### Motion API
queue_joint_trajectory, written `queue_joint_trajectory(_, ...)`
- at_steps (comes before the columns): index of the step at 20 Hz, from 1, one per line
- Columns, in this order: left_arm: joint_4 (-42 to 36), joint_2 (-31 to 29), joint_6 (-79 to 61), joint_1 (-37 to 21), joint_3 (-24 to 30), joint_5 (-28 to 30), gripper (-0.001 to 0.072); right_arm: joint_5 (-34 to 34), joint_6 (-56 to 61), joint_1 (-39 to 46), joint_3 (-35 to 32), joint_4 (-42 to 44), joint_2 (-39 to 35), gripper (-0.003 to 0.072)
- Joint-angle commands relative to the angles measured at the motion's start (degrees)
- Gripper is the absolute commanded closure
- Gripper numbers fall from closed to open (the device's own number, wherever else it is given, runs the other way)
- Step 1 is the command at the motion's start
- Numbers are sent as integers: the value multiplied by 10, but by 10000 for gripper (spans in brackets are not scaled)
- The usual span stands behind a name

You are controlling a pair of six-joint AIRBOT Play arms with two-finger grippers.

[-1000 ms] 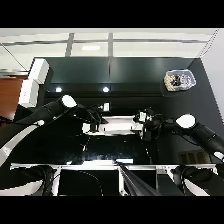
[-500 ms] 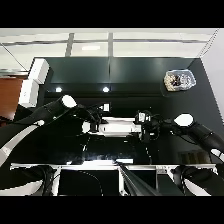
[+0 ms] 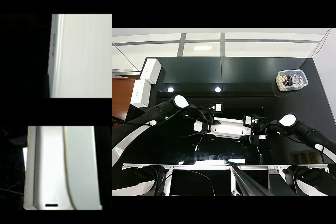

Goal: Fold the box and place the chain.

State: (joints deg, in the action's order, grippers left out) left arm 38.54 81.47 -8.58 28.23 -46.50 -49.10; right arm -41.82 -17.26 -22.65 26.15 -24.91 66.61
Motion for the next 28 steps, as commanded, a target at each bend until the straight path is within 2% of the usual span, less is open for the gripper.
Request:
queue_joint_trajectory(1,0,0,17,0,0,-19,681,22,25,-4,0,-24,8,84)
queue_joint_trajectory(20,0,0,31,0,-1,-26,681,37,51,-32,2,-79,13,84)
queue_joint_trajectory(21,0,0,31,0,-1,-28,680,36,51,-32,2,-79,13,125)
queue_joint_trajectory(22,0,-1,30,0,-1,-35,652,35,51,-32,2,-79,13,194)
queue_joint_trajectory(23,1,-2,31,0,-1,-42,503,35,51,-32,2,-80,13,194)
queue_joint_trajectory(24,5,-5,31,-1,-1,-47,292,35,51,-32,2,-80,13,194)
queue_joint_trajectory(26,39,-23,66,-7,-1,-58,54,35,51,-32,2,-80,13,194)
queue_joint_trajectory(27,67,-37,103,-13,-1,-64,9,35,50,-32,2,-81,13,195)
queue_joint_trajectory(28,104,-56,142,-21,-1,-74,9,32,50,-32,2,-82,13,194)
